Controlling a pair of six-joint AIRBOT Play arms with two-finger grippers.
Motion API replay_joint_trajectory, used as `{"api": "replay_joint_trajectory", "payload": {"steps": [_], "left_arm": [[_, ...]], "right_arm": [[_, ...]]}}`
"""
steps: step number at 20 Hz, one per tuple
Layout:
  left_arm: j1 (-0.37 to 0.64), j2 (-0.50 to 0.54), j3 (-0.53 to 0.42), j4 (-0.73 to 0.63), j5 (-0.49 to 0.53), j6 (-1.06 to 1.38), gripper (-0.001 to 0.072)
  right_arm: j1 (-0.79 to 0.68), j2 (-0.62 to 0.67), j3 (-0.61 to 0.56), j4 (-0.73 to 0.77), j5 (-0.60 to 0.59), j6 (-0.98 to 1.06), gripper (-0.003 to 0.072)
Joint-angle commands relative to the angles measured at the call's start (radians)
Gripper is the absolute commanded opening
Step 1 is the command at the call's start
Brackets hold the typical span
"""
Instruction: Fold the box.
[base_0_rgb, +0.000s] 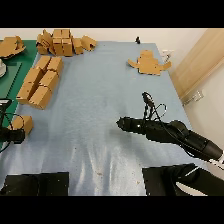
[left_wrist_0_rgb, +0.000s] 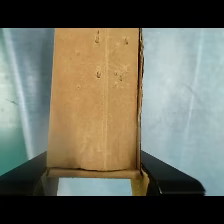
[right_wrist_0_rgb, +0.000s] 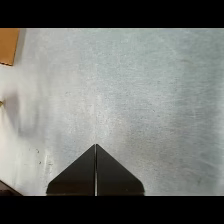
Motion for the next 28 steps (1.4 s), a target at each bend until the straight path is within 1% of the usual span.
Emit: {"api": "replay_joint_trajectory", "payload": {"steps": [1, 4, 7, 9, 13, 17, 20, 24, 25, 26, 28], "left_arm": [[0.009, -0.05, 0.001, 0.012, 0.119, -0.005, 0.0352], [0.009, -0.117, 0.002, 0.012, 0.184, -0.004, 0.0351], [0.009, -0.177, 0.005, 0.001, 0.31, -0.005, 0.0351], [0.009, -0.227, 0.027, -0.016, 0.356, -0.005, 0.0351], [0.007, -0.337, 0.091, -0.019, 0.382, -0.003, 0.0351], [0.007, -0.423, 0.136, -0.042, 0.396, 0.002, 0.0352], [0.007, -0.465, 0.146, -0.064, 0.444, 0.004, 0.0352], [-0.015, -0.496, 0.158, -0.079, 0.451, 0.011, 0.0356], [-0.022, -0.496, 0.158, -0.079, 0.45, 0.029, 0.0515], [-0.029, -0.496, 0.158, -0.079, 0.449, 0.035, 0.0696], [-0.029, -0.487, 0.159, -0.078, 0.43, 0.034, 0.0696]], "right_arm": [[0.0, 0.0, 0.0, -0.011, 0.0, 0.0, 0.0002], [0.0, 0.0, 0.0, -0.011, 0.0, 0.0, 0.0001], [0.0, 0.0, 0.0, -0.011, 0.0, 0.0, 0.0001], [0.0, 0.0, 0.0, -0.011, 0.0, 0.0, 0.0001], [0.0, 0.0, 0.0, -0.011, 0.001, 0.0, 0.0001], [0.0, 0.0, 0.0, -0.011, 0.008, 0.0, 0.0002], [0.0, 0.0, 0.0, -0.011, 0.02, 0.0, 0.0002], [0.0, 0.0, 0.0, -0.011, 0.02, 0.0, 0.0002], [0.0, 0.0, 0.0, -0.011, 0.02, 0.0, 0.0002], [0.0, 0.0, 0.0, -0.011, 0.02, 0.0, 0.0002], [0.0, 0.0, 0.0, -0.011, 0.019, 0.0, 0.0002]]}}
